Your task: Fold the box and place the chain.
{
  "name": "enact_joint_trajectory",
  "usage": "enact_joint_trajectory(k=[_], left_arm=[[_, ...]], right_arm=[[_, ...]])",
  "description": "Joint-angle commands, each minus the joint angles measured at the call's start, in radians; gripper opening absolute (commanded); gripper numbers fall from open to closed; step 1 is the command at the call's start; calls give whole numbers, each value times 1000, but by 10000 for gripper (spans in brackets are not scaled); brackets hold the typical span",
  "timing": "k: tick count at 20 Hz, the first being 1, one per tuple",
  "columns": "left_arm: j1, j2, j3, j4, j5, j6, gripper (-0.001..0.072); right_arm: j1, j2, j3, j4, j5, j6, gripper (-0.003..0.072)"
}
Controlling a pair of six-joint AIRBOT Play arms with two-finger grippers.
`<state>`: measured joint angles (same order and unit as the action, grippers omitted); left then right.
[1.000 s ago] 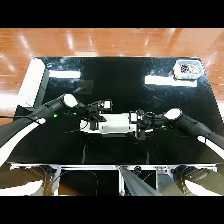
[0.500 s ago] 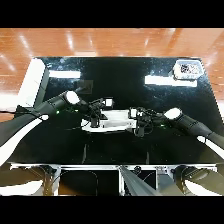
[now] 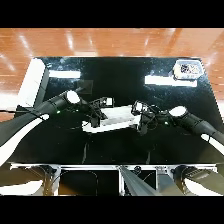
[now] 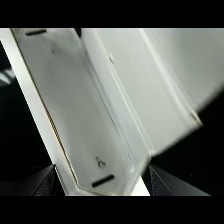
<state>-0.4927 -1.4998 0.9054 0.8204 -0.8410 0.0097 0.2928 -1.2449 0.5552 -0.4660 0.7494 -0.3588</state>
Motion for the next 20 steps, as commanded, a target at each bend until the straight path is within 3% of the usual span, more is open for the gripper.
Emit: enact_joint_trajectory(k=[1,10,20], left_arm=[[1,0,1,2,-5,-3,17],[1,0,1,9,-5,-3,17],[1,-1,16,35,-6,13,16]], right_arm=[[-27,2,11,-33,71,-25,711],[-27,0,71,-19,95,-169,712],[34,-72,80,27,160,-200,713]])
